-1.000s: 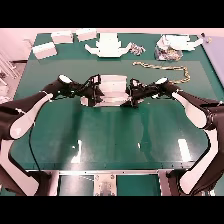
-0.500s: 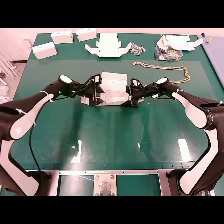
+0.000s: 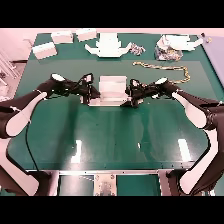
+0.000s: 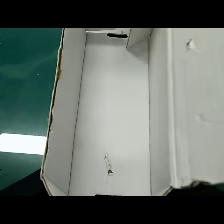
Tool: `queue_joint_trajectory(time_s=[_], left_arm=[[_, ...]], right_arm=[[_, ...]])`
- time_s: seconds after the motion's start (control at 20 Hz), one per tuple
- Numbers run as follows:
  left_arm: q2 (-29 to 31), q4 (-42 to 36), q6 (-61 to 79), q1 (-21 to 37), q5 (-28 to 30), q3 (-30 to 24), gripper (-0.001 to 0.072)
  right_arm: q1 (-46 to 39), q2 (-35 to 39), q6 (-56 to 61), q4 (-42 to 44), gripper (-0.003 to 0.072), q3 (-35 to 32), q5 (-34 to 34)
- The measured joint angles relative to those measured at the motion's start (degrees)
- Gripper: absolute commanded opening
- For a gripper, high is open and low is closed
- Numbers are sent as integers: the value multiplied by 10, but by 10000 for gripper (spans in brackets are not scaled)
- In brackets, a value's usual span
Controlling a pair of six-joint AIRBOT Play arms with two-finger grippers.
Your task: Fold the box and place the chain.
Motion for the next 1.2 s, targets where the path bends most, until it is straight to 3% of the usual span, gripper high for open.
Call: queue_joint_trajectory(time_s=[0.35, 0.4, 0.45, 0.65, 0.9, 1.2], left_arm=[[16, -54, -11, 58, -50, 0, 169], [21, -56, -40, 67, -50, 0, 55], [24, -58, -70, 76, -53, 0, 21], [41, -54, -218, 112, -73, 0, 20], [48, 15, -437, 131, -89, 0, 20], [49, 120, -605, 140, -78, -1, 18]], right_arm=[[0, 0, 0, 0, 554, 0, -1], [0, 0, 0, 0, 554, 0, -1], [0, 0, 0, 0, 554, 0, -1], [0, 0, 0, 1, 553, 0, -2], [0, 0, 0, 1, 554, 0, -2], [0, 0, 0, 1, 553, 0, -2]])
